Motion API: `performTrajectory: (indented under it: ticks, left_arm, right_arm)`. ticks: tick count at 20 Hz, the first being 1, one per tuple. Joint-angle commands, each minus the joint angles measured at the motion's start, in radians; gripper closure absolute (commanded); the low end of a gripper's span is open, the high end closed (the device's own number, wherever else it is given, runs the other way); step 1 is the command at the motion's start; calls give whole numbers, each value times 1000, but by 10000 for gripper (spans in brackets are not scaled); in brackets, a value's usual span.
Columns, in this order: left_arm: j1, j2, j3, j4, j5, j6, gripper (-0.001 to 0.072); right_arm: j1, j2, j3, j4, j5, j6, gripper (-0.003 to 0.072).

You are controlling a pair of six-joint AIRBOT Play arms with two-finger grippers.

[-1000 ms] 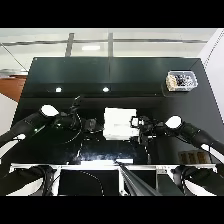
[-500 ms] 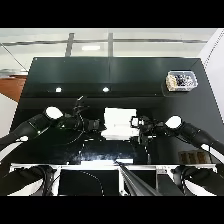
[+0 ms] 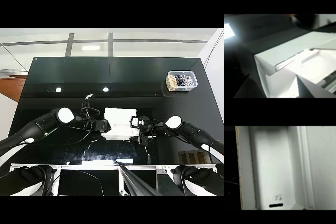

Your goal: Fold the box and place the chain.

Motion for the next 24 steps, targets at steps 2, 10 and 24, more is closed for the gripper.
performTrajectory:
  ticks: [2,10,24]
  left_arm:
    - [-45,0,25,170,14,-259,89]
    - [-76,-23,40,213,-43,-378,157]
    - [-207,-139,243,570,-207,-706,172]
  right_arm:
    - [1,0,0,0,0,0,144]
    - [2,0,0,0,0,0,144]
    - [2,0,-1,0,-1,0,144]
